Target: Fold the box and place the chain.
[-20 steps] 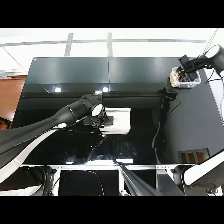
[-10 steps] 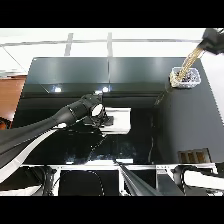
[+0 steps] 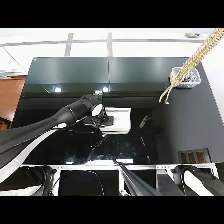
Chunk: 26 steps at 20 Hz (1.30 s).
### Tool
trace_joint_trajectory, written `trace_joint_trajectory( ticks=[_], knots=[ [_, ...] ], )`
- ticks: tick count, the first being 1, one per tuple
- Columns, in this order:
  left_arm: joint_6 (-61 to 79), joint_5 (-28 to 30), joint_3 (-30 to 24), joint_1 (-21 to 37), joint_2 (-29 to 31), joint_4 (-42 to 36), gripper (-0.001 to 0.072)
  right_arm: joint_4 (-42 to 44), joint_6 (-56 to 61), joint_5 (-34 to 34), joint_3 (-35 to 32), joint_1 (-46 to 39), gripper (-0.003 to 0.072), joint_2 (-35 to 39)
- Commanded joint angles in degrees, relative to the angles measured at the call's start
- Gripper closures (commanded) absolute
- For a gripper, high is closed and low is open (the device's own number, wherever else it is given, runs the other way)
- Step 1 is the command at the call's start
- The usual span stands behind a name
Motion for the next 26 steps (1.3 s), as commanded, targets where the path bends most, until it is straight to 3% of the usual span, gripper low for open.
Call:
trace_joint_trajectory(
  ticks=[1,3,8,16,19,26],
  knots=[
    [0.0,0.0,0.0,0.0,0.0,0.0,0.0684,9.9,-0.4,5.2,0.0,2.4,0.0674,3.6],
    [0.0,0.0,0.0,0.0,0.0,0.0,0.0684,14.5,-0.3,7.6,0.0,5.9,0.0674,3.6],
    [0.0,0.0,0.0,0.0,0.0,0.0,0.0684,14.3,0.8,9.5,-1.8,16.9,0.0674,3.5],
    [0.0,0.0,0.0,0.0,0.0,0.2,0.0684,10.7,0.4,-3.2,-17.6,32.2,0.0674,1.6],
    [0.0,0.0,0.0,0.0,0.0,0.2,0.0684,5.5,0.6,-4.4,-22.9,34.2,0.0674,0.6],
    [0.0,0.0,0.0,0.0,0.0,0.2,0.0685,5.4,1.2,-8.0,-36.8,35.1,0.0673,0.5]
  ],
)
